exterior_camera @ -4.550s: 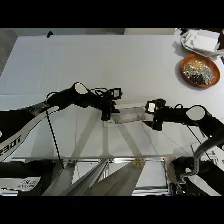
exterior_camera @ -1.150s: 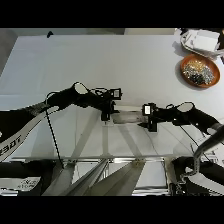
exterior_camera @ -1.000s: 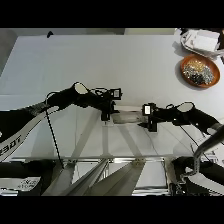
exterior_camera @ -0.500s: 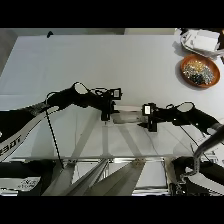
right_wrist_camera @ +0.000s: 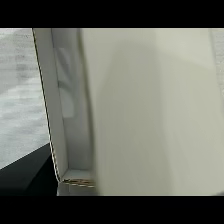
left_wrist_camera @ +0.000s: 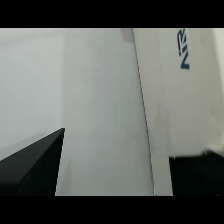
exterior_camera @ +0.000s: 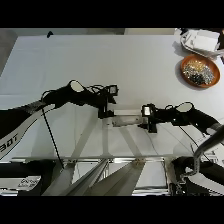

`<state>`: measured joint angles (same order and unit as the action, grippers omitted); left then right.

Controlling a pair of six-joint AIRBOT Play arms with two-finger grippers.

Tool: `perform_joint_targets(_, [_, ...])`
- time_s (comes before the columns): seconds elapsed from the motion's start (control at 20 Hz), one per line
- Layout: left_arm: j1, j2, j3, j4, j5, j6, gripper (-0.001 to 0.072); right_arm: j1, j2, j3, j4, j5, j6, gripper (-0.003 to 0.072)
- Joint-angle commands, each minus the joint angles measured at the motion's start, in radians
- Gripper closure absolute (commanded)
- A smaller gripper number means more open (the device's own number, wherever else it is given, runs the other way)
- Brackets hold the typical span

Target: Fold the box and place the chain.

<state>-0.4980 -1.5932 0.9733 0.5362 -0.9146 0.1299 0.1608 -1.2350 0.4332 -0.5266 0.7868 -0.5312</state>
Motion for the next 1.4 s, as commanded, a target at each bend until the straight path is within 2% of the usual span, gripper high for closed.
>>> perform_joint_targets(0.0, [0.064,0.053,0.001,0.061,-0.066,-0.009,0.0015,-0.001,0.001,0.0,0.0,-0.002,-0.001,0.0276])
perform_joint_targets(0.15, [0.126,0.135,0.001,0.156,-0.14,-0.095,0.0017,-0.001,0.001,0.0,0.0,-0.002,-0.001,0.0276])
perform_joint_targets(0.2, [0.14,0.164,0.001,0.187,-0.169,-0.128,0.0047,-0.001,0.001,0.0,0.0,-0.002,-0.001,0.0276])
perform_joint_targets(0.35, [0.148,0.268,0.001,0.273,-0.275,-0.187,0.0376,-0.001,0.001,0.0,0.0,-0.002,-0.001,0.0276])
perform_joint_targets(0.45, [0.126,0.33,0.001,0.266,-0.374,-0.185,0.0709,-0.001,0.001,0.0,0.0,-0.002,-0.001,0.0276])
perform_joint_targets(0.55, [0.074,0.369,0.001,0.264,-0.435,-0.21,0.0708,-0.001,0.001,0.0,0.0,-0.002,-0.001,0.0276])
perform_joint_targets(0.65, [-0.005,0.375,0.001,0.257,-0.43,-0.29,0.0708,-0.001,0.001,0.0,0.0,-0.002,-0.001,0.0276])
perform_joint_targets(0.85, [-0.163,0.341,0.0,0.146,-0.324,-0.336,0.0707,-0.001,0.001,0.0,0.0,-0.002,-0.001,0.0276])
perform_joint_targets(1.05, [-0.257,0.261,0.0,0.126,-0.096,-0.345,0.0707,-0.001,0.001,0.0,0.0,-0.002,-0.001,0.0276])
perform_joint_targets(1.35, [-0.216,0.203,0.0,0.126,0.385,-0.613,0.0708,-0.001,0.001,0.0,0.0,-0.002,-0.001,0.0276])
